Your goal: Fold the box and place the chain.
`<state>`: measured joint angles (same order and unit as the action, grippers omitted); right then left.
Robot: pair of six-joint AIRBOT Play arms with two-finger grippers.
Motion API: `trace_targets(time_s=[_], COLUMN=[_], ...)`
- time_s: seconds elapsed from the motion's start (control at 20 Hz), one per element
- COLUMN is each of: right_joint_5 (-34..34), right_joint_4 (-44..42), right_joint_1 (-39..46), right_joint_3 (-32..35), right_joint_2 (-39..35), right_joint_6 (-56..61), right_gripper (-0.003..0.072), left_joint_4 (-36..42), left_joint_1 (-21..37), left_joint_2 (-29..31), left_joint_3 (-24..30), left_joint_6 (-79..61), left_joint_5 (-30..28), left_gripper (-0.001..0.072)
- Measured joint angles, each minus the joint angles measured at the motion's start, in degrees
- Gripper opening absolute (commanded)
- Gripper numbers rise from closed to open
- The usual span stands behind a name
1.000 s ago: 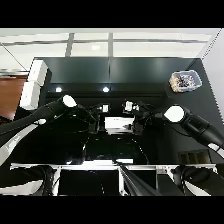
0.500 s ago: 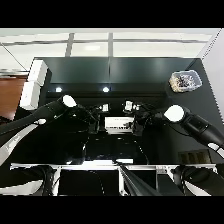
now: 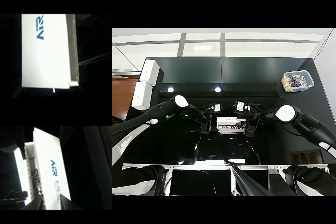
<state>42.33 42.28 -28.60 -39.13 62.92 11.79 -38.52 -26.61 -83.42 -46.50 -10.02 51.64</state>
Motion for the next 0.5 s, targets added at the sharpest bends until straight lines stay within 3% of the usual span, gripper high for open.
trace_targets(time_s=[0.15,0.3,0.5], right_joint_5=[0.66,1.6,1.86], right_joint_4=[0.02,0.07,0.04], right_joint_1=[0.0,0.0,0.0], right_joint_3=[0.0,0.0,0.0], right_joint_2=[0.0,0.0,0.0], right_joint_6=[0.0,0.0,0.0], right_gripper=[0.0238,0.0372,0.0372], left_joint_4=[0.0,0.0,0.0], left_joint_1=[0.0,0.0,0.0], left_joint_2=[0.0,0.02,0.02], left_joint_3=[0.0,0.0,0.0], left_joint_6=[-0.11,-0.11,-0.07], left_joint_5=[0.0,0.0,0.0], left_gripper=[0.0444,0.0444,0.0444])
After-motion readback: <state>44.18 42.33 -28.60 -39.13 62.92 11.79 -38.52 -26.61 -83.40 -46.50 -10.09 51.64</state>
